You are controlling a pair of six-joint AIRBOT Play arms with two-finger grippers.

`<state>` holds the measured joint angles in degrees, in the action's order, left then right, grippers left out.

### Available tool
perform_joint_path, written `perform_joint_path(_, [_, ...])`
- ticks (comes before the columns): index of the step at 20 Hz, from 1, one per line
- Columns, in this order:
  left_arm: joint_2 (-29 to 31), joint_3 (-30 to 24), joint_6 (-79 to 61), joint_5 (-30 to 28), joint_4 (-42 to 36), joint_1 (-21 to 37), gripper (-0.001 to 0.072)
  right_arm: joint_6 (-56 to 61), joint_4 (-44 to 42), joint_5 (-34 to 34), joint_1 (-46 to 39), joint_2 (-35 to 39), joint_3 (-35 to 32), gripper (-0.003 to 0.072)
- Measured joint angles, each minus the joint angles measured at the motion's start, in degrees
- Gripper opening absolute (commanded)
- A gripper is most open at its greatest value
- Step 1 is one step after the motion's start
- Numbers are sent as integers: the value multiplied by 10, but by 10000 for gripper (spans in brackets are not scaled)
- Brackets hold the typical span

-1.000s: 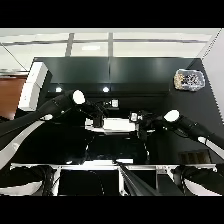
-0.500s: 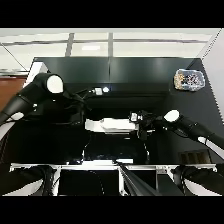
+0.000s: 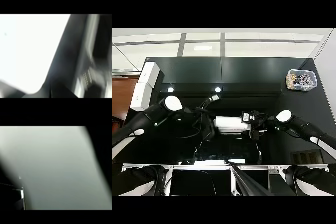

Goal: Fold the box and place the chain.

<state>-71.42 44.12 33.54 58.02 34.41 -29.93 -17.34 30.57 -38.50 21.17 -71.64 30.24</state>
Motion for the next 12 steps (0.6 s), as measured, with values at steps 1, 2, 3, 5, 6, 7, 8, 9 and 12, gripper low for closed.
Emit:
perform_joint_path(1, [0, -7, -28, -42, -46, -1, 26, 0, 0, 0, 0, 0, 0, 127])
perform_joint_path(2, [0, -12, -61, -87, -96, -1, 25, 0, 0, 0, 0, 0, 0, 127])
perform_joint_path(3, [0, -15, -89, -125, -134, -1, 25, 0, 0, 0, 0, 0, 0, 128])
perform_joint_path(5, [-6, -19, -133, -191, -167, -2, 25, 0, 0, 0, 0, 0, 0, 127])
perform_joint_path(6, [-12, -18, -141, -215, -168, -3, 25, 0, 0, 0, 0, 0, 0, 127])
perform_joint_path(7, [-20, -15, -143, -232, -165, -3, 25, 0, 0, 0, 0, 0, 0, 127])
perform_joint_path(8, [-30, -9, -139, -246, -157, -2, 25, 0, 0, 0, 0, 0, 0, 127])
perform_joint_path(9, [-42, -2, -130, -257, -142, -3, 25, 0, 0, 0, 0, 0, 0, 127])
perform_joint_path(12, [-83, 35, -100, -248, -56, -6, 26, 1, 0, 0, 0, 0, 0, 127])
